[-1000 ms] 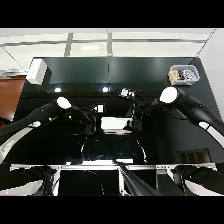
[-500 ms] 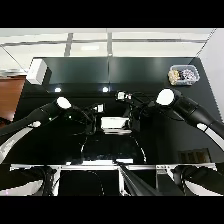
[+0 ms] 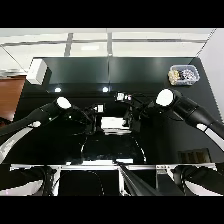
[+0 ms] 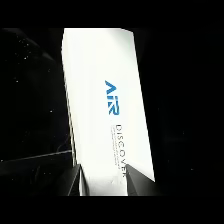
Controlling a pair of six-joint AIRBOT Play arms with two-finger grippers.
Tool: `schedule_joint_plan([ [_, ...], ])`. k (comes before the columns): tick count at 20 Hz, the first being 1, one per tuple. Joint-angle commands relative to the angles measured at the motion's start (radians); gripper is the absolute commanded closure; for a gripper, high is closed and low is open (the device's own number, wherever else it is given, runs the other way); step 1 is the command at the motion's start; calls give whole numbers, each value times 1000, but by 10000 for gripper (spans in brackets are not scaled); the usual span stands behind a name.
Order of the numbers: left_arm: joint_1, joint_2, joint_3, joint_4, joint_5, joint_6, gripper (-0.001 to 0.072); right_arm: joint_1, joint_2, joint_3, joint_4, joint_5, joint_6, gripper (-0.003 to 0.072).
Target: Fold the box and place the chain.
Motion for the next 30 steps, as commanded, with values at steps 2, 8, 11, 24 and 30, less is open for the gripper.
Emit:
schedule_joint_plan([
  [2,0,0,0,1,-1,-2,247,1,-1,0,-13,14,11,381],
  [8,0,0,0,1,-1,-2,248,0,-1,-4,-13,14,11,381],
  [11,0,0,0,1,-1,-2,247,0,-1,-4,-13,14,23,557],
  [24,0,0,0,1,-2,-2,247,1,-1,-5,-17,39,24,481],
  [30,0,0,0,1,-2,-2,247,1,-1,-5,-17,40,24,472],
])
